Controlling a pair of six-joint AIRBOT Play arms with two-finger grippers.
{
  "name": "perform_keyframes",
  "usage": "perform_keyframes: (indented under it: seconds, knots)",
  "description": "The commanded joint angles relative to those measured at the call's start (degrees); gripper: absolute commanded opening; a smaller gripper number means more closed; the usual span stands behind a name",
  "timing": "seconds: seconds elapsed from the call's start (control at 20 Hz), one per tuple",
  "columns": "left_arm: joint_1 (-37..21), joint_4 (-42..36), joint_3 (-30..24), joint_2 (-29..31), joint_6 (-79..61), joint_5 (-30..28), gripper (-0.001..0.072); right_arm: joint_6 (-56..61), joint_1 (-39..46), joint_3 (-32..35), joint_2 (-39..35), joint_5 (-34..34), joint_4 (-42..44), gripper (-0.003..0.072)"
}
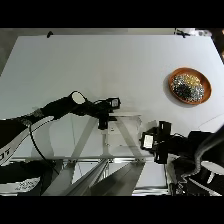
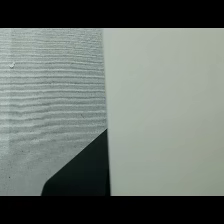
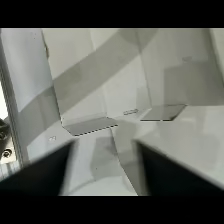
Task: Fold the box and place the chain.
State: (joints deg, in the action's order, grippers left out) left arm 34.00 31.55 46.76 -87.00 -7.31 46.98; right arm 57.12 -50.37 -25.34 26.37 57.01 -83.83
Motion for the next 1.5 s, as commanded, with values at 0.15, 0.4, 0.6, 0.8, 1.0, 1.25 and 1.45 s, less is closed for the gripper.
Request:
perform_keyframes:
  seconds: [0.15, 0.4, 0.6, 0.8, 1.0, 1.25, 1.45]
  knots:
    - [0.0, 0.0, 0.1, 0.0, 0.0, 0.0, 0.0012, -6.6, -2.4, 7.2, 6.4, -11.1, -2.6, 0.0720]
    - [0.0, 0.0, 0.1, 0.0, 0.0, 0.0, 0.0012, -6.6, -2.4, 10.6, 8.5, -13.6, -2.3, 0.0720]
    - [0.0, 0.0, 0.1, 0.0, 0.0, 0.0, 0.0012, -6.4, -2.4, 11.6, 9.1, -15.0, -0.7, 0.0720]
    - [0.0, 0.0, 0.1, 0.0, 0.0, 0.0, 0.0012, -6.4, -2.4, 13.1, 9.2, -18.6, 0.3, 0.0717]
    - [0.0, 0.0, 0.1, 0.0, 0.0, 0.0, 0.0012, -6.4, -2.4, 16.6, 9.2, -24.2, 0.3, 0.0714]
    - [0.0, 0.0, 0.1, 0.0, 0.0, 0.0, 0.0012, -6.4, -2.4, 16.8, 9.2, -25.6, 0.7, 0.0709]
    - [0.0, 0.0, 0.1, 0.0, 0.0, 0.0, 0.0012, -6.4, -2.4, 16.8, 9.2, -28.2, 2.1, 0.0704]
